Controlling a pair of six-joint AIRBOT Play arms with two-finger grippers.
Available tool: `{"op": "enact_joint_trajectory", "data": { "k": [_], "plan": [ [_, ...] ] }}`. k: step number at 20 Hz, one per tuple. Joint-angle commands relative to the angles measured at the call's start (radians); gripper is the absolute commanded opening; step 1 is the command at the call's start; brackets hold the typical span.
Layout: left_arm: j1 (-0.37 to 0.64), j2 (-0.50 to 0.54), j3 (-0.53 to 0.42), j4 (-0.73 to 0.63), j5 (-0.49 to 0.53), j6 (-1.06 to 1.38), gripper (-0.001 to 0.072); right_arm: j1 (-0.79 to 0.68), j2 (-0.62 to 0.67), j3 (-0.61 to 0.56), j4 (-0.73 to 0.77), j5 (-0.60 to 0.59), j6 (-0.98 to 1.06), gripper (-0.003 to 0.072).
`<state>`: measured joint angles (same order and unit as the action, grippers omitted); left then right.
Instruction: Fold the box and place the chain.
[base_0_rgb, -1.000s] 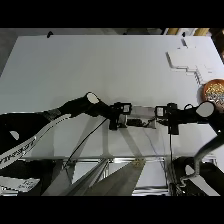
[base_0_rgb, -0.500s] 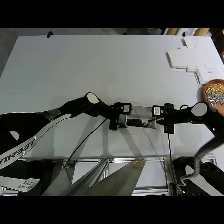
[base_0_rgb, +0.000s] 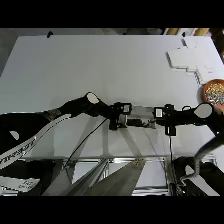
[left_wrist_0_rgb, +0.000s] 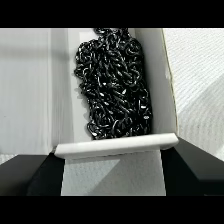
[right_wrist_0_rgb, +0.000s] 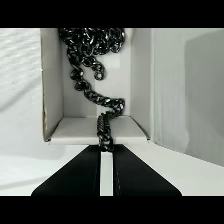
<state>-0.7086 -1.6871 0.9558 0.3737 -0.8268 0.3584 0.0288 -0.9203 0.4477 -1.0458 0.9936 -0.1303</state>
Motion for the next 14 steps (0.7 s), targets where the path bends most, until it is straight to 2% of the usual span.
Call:
{"op": "enact_joint_trajectory", "data": {
  "k": [1, 6, 9, 12, 14],
  "plan": [
    [0.000, 0.000, 0.000, 0.000, 0.000, 0.000, 0.0207, 0.001, 0.040, -0.001, -0.025, 0.051, 0.062, 0.0041],
    [0.000, 0.000, 0.000, 0.000, 0.000, 0.000, 0.0207, 0.001, 0.188, -0.001, -0.007, 0.135, 0.222, 0.0039],
    [0.000, 0.000, 0.000, 0.000, 0.000, 0.000, 0.0207, 0.002, 0.280, -0.001, 0.177, 0.141, 0.239, 0.0039],
    [0.000, 0.000, 0.000, 0.000, 0.000, 0.000, 0.0207, 0.051, 0.293, -0.002, 0.426, 0.134, 0.238, 0.0034],
    [0.000, 0.000, 0.000, 0.000, 0.000, 0.000, 0.0207, 0.127, 0.291, -0.002, 0.454, 0.056, 0.238, 0.0027]
  ]
}}
